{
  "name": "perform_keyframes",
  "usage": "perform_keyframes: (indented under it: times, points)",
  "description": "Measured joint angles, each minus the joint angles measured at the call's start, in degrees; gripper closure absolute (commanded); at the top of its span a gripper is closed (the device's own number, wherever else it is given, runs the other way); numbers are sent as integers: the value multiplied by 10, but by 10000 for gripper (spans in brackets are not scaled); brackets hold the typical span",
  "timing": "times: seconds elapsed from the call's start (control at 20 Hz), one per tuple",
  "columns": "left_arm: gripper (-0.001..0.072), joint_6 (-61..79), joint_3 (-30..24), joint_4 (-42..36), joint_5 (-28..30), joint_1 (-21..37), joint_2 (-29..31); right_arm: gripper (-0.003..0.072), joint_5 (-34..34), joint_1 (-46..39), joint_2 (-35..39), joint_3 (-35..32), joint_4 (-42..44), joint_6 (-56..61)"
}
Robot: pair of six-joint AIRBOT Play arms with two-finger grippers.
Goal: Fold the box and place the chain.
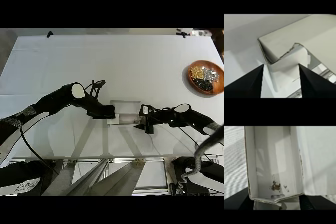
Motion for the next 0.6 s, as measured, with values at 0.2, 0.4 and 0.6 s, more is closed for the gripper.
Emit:
perform_keyframes:
  times: [0.2,0.4,0.6]
  points:
    - [255,-56,5,27,-5,-11,-2,226,0,0,0,0,0,0]
    - [295,-94,6,35,2,-27,-2,226,0,0,0,0,0,0]
    - [295,-122,14,37,13,-40,-2,226,0,0,0,0,0,0]
